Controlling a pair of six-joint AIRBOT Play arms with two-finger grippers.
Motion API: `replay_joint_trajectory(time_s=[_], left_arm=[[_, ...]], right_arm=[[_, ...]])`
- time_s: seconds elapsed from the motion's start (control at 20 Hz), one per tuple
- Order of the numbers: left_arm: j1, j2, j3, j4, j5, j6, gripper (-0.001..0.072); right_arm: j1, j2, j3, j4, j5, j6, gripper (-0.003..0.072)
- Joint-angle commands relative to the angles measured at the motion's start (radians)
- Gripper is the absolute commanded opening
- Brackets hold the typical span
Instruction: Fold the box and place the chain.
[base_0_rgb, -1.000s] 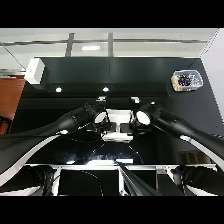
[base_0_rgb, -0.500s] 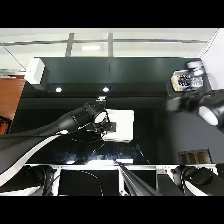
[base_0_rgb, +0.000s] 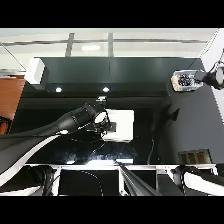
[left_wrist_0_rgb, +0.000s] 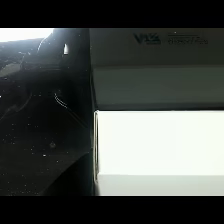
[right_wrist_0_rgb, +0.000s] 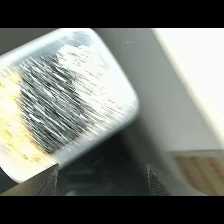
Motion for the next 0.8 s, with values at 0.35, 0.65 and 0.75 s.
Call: replay_joint_trajectory(time_s=[0.35, 0.65, 0.75], left_arm=[[0.001, 0.000, 0.000, 0.003, 0.001, 0.000, 0.0029], [0.001, 0.000, 0.000, 0.004, 0.002, 0.000, 0.0029], [0.001, 0.000, 0.000, 0.004, 0.002, 0.000, 0.0029]], right_arm=[[-0.075, -0.484, 0.439, 0.371, 0.066, -0.298, 0.0630], [-0.085, -0.521, 0.442, 0.328, 0.056, -0.298, 0.0580], [-0.085, -0.521, 0.442, 0.325, 0.051, -0.299, 0.0472]])
